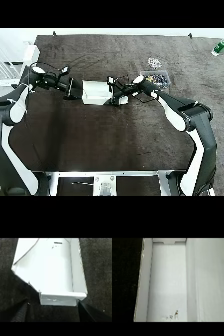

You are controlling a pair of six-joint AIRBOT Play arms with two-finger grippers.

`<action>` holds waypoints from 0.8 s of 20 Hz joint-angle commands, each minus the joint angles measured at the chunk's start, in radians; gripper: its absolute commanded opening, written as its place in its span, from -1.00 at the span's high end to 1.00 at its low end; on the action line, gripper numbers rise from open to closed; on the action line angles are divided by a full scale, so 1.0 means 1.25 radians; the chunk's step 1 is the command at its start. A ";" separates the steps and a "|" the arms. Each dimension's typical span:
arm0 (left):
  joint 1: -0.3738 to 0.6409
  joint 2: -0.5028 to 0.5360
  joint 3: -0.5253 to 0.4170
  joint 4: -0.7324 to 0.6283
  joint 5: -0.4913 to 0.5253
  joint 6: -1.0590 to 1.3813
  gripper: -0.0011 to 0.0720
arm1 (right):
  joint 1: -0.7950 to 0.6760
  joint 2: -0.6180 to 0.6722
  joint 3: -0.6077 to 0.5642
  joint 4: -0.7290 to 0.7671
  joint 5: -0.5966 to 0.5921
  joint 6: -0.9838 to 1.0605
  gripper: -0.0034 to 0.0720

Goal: Fold the box and place the chain.

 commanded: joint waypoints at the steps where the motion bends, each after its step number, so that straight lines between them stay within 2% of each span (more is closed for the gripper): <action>1: -0.006 -0.013 -0.001 0.006 0.016 -0.001 -0.94 | 0.001 0.000 0.000 0.000 0.000 0.000 -0.53; 7: -0.006 -0.016 -0.002 -0.012 0.010 0.000 -0.94 | 0.001 0.000 0.000 0.000 0.000 0.000 -0.53; 11: -0.002 -0.016 -0.002 0.023 -0.045 -0.001 -0.94 | 0.001 0.000 0.000 0.000 0.000 0.000 -0.53; 12: -0.002 -0.015 -0.002 0.024 -0.046 0.000 -1.00 | 0.001 0.000 0.000 0.000 0.000 0.000 -0.53; 16: -0.007 -0.015 -0.002 0.022 -0.054 0.000 -1.00 | 0.001 0.000 0.000 0.000 0.000 0.000 -0.53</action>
